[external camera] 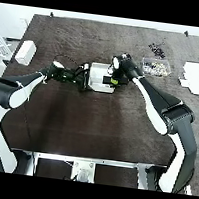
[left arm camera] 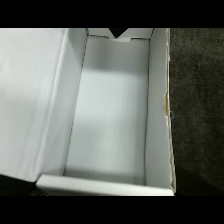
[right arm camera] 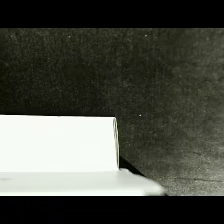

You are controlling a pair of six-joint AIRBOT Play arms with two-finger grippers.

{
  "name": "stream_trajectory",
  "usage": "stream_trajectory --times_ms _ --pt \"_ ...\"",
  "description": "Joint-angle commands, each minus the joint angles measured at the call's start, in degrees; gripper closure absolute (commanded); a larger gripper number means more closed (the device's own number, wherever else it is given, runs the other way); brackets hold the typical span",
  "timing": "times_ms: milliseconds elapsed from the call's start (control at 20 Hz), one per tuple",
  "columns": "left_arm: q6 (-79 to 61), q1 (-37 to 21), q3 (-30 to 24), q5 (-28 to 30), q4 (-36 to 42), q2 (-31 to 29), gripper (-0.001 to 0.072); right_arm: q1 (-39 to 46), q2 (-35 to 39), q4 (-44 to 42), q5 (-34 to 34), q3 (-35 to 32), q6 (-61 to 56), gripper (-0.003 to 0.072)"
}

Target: Fold the box and place the chain.

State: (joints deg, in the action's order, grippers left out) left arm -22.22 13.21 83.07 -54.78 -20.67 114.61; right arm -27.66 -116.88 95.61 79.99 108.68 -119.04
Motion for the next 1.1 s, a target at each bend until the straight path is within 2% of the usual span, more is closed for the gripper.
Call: stream_trajectory --times_ms 0,100,150,200,250,600,800,1050 --pt "-0.1 0.0 0.0 0.1 0.1 0.0 0.0376 -1.2 -0.4 2.3 0.3 0.5 0.7 0.0673" --pt "-0.1 0.0 0.0 0.1 0.1 0.0 0.0375 -1.3 -0.4 2.4 0.6 0.5 0.7 0.0646" --pt "-0.1 0.0 0.0 0.1 0.1 0.0 0.0376 -1.3 -0.3 2.3 1.0 0.5 0.7 0.0412" --pt "-0.1 0.0 0.0 0.1 0.1 0.0 0.0376 -1.2 0.0 2.2 1.1 0.6 0.7 0.0217" --pt "-0.1 0.0 0.0 0.1 0.1 0.0 0.0376 -1.1 0.4 2.0 1.1 0.6 0.5 0.0193" --pt "-0.1 0.0 0.0 0.1 0.1 0.0 0.0376 -0.8 5.4 2.0 1.1 1.6 0.9 0.0193" --pt "-0.1 0.0 0.0 0.1 0.1 0.0 0.0376 -0.2 10.5 2.7 1.0 1.6 6.6 0.0193" --pt "-0.1 0.0 0.0 0.2 0.1 0.0 0.0376 7.3 14.1 7.9 -2.8 1.6 13.6 0.0197"
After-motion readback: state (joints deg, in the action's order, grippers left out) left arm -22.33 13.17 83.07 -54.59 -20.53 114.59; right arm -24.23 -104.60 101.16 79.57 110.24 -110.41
